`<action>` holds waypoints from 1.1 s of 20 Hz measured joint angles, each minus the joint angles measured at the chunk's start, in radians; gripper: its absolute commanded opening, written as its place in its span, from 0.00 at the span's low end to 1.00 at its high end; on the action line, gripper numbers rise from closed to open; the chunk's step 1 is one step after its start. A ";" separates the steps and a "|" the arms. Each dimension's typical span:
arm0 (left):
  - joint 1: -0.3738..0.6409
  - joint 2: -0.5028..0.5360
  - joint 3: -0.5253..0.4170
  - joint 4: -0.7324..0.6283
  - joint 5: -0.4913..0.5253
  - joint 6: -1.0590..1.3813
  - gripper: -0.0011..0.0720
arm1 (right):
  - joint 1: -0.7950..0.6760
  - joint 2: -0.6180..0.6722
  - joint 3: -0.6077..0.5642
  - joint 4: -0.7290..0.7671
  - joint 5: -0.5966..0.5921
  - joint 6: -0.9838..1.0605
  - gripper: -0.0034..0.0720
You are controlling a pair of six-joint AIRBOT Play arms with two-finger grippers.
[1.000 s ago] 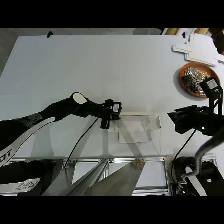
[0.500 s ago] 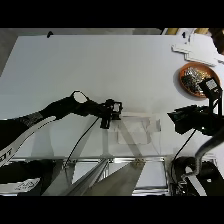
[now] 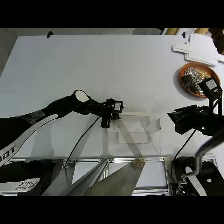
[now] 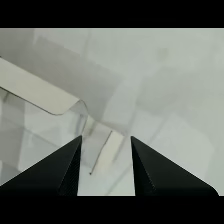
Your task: Fold the box and place the chain.
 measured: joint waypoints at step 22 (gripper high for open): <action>0.000 -0.003 0.000 0.006 0.012 -0.003 0.02 | 0.033 -0.010 -0.079 0.172 0.140 -0.430 0.49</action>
